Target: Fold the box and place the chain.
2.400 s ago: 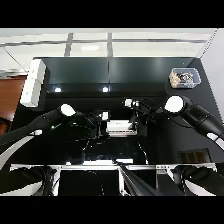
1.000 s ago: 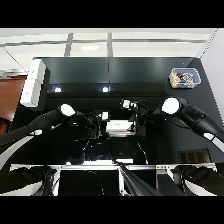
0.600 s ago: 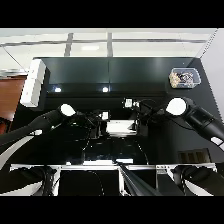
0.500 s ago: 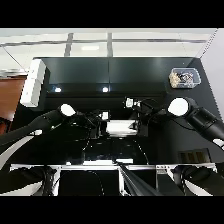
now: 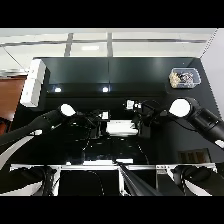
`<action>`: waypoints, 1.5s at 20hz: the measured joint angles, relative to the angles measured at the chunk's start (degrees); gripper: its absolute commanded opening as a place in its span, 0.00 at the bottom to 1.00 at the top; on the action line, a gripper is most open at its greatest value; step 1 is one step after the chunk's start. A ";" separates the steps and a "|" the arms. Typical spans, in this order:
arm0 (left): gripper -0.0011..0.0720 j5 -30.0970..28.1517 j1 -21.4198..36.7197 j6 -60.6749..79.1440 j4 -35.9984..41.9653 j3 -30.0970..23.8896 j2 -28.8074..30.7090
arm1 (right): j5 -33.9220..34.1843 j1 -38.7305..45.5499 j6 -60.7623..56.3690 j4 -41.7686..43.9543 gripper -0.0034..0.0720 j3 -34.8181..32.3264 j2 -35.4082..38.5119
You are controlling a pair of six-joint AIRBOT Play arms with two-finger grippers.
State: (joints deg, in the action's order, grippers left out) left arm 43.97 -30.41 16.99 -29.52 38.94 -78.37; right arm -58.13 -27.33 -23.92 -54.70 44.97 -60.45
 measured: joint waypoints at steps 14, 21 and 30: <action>0.68 -0.02 0.00 0.02 0.02 0.00 0.00 | 1.66 -2.69 -2.47 -2.71 0.07 -0.09 -0.79; 0.68 -0.04 0.00 0.02 0.02 0.02 0.00 | 1.92 -2.73 -3.37 -2.93 0.07 -0.09 -0.81; 0.68 -0.02 0.00 0.11 0.02 0.02 0.00 | 2.38 -2.78 -4.00 -2.43 0.24 -1.42 -1.57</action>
State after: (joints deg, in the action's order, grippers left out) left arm 43.94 -30.41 17.10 -29.50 38.96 -78.37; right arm -55.75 -30.11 -27.92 -57.12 43.55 -62.02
